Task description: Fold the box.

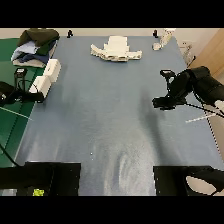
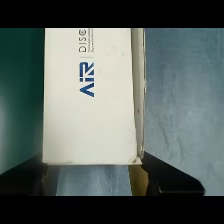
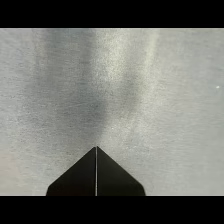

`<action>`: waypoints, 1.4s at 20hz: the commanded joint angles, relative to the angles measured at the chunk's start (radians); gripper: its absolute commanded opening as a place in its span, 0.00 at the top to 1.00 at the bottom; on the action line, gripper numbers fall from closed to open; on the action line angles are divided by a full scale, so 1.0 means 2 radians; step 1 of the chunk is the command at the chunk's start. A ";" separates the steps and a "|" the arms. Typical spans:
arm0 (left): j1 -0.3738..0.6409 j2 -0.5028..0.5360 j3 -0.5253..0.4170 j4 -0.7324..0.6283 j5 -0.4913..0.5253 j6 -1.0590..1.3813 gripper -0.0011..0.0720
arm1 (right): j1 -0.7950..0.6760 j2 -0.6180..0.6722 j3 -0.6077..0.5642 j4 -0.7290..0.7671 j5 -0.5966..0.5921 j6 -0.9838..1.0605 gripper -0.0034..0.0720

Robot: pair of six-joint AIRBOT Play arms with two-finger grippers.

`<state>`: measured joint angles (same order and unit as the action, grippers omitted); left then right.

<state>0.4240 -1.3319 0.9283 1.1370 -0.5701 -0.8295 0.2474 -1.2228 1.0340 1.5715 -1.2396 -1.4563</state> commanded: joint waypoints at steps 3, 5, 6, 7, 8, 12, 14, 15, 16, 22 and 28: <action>-0.035 -0.110 0.099 -0.025 0.007 -0.002 0.27 | 0.000 0.000 0.001 0.000 0.000 0.000 0.95; -0.041 -0.141 0.136 -0.024 0.009 -0.015 0.27 | 0.000 0.000 0.001 0.000 0.000 0.000 0.95; -0.041 -0.159 0.157 -0.025 0.012 -0.025 0.27 | 0.000 0.000 0.001 0.000 0.000 0.000 0.95; -0.041 -0.177 0.180 -0.025 0.013 -0.031 0.27 | 0.000 0.000 0.001 0.000 0.000 0.000 0.95; -0.041 -0.193 0.201 -0.025 0.012 -0.031 0.27 | 0.000 0.000 0.001 0.000 0.000 0.000 0.95; -0.042 -0.255 0.282 -0.025 -0.006 -0.046 0.27 | 0.000 0.000 0.001 0.000 0.000 0.000 0.95; -0.047 -0.277 0.312 -0.024 -0.012 -0.046 0.27 | 0.000 0.000 0.001 0.000 0.000 0.000 0.95; -0.050 -0.283 0.320 -0.024 -0.011 -0.045 0.27 | 0.000 0.000 0.001 0.000 0.000 0.000 0.95; -0.052 -0.287 0.327 -0.024 -0.011 -0.042 0.27 | 0.000 0.000 0.001 0.000 0.000 0.000 0.95; -0.056 -0.290 0.328 -0.021 -0.006 -0.042 0.27 | 0.000 0.000 0.001 0.000 0.000 0.000 0.95; -0.056 -0.290 0.328 -0.021 -0.003 -0.042 0.27 | 0.000 0.000 0.001 0.000 0.000 0.000 0.95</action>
<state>0.3111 -1.9118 1.5833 1.0946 -0.5819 -0.9134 0.2478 -1.2228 1.0340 1.5715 -1.2396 -1.4563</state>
